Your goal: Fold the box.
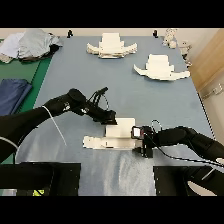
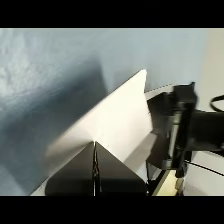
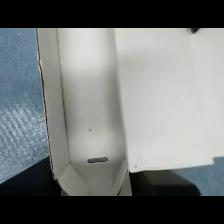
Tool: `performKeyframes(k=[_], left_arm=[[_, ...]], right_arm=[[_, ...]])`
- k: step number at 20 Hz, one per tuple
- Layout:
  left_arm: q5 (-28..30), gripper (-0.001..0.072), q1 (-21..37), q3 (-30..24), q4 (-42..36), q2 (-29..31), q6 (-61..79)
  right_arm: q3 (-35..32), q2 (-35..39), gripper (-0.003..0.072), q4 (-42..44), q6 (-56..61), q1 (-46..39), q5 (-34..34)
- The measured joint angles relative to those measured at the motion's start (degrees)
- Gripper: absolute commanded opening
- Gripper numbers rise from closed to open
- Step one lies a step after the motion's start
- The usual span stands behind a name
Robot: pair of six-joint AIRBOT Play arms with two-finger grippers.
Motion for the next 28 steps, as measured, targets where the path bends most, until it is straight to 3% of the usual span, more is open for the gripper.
performKeyframes(k=[4, 8, 18, 19, 20, 21, 28], left_arm=[[-0.83, 0.0013, 1.79, 1.86, 2.16, 8.07, 2.82], [-2.38, 0.0013, 0.81, 1.22, 10.69, 17.92, 3.63], [-1.27, 0.0016, -6.64, -13.84, 25.55, 40.26, 5.64], [-1.22, 0.0050, -6.62, -15.47, 26.80, 41.64, 8.39], [-0.92, 0.0424, -6.45, -17.03, 27.32, 42.64, 11.87], [-0.66, 0.0703, -6.08, -18.38, 27.82, 43.28, 14.97], [4.39, 0.0710, -4.74, -24.81, 25.73, 43.19, 36.65]], right_arm=[[0.00, 0.00, 0.0462, -0.02, 0.02, 0.02, 0.00], [0.00, 0.00, 0.0462, 0.00, 0.04, 0.00, 0.00], [0.00, 0.00, 0.0462, 0.00, 0.11, 0.02, 0.00], [0.00, 0.00, 0.0462, 0.00, 0.11, 0.02, 0.00], [0.00, 0.00, 0.0462, 0.00, 0.11, 0.02, 0.00], [0.00, 0.00, 0.0462, -0.02, 0.11, 0.02, 0.00], [0.00, 0.00, 0.0462, 0.00, 0.11, 0.02, 0.00]])
